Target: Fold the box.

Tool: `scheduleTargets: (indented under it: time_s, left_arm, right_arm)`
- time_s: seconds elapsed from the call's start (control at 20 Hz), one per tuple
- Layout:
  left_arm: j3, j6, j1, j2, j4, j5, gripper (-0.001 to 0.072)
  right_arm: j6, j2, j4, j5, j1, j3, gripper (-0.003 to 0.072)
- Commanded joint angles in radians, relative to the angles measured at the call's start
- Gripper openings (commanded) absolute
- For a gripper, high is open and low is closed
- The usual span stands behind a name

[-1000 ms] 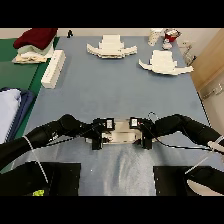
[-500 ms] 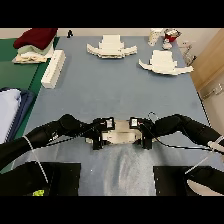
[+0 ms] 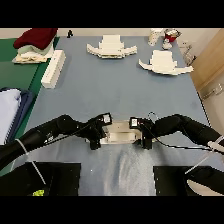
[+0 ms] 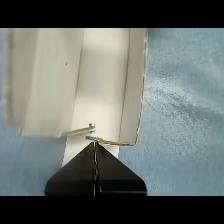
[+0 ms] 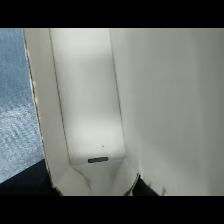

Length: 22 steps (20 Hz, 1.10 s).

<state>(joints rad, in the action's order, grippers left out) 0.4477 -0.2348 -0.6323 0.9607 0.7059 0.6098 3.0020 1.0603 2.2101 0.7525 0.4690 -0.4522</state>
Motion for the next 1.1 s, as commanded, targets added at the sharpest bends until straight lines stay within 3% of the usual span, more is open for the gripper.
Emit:
scheduleTargets:
  time_s: [0.0, 0.1, 0.3, 0.5, 0.6, 0.75, 0.9, 1.05]
  left_arm:
    - [0.001, -0.461, 0.046, -0.109, 0.208, 0.13, 0.0016]
    - [0.001, -0.641, 0.093, -0.201, 0.241, 0.214, 0.0017]
    - [0.001, -1.022, 0.211, -0.337, 0.306, 0.211, 0.0016]
    - [-0.009, -1.357, 0.335, -0.359, 0.497, 0.332, 0.0016]
    - [-0.049, -1.412, 0.368, -0.349, 0.489, 0.34, 0.0016]
    - [-0.124, -1.339, 0.333, -0.302, 0.307, 0.312, 0.0017]
    - [-0.175, -1.299, 0.218, -0.23, 0.148, 0.173, 0.0016]
    - [-0.173, -1.299, 0.079, -0.151, 0.085, 0.027, 0.0016]
  right_arm:
    - [0.0, 0.0, 0.0, 0.0, 0.0, 0.001, 0.0482]
    - [0.0, 0.0, 0.0, 0.0, 0.0, 0.0, 0.0482]
    - [0.0, 0.0, 0.0, 0.0, 0.0, 0.0, 0.0482]
    - [0.0, 0.0, 0.0, 0.0, 0.0, 0.0, 0.0482]
    - [0.0, 0.0, 0.0, 0.0, 0.0, 0.0, 0.0482]
    - [0.0, 0.0, 0.0, 0.0, 0.0, 0.0, 0.0482]
    - [0.0, 0.0, 0.0, 0.0, 0.0, 0.0, 0.0482]
    - [0.0, 0.0, 0.0, 0.0, 0.0, 0.001, 0.0482]
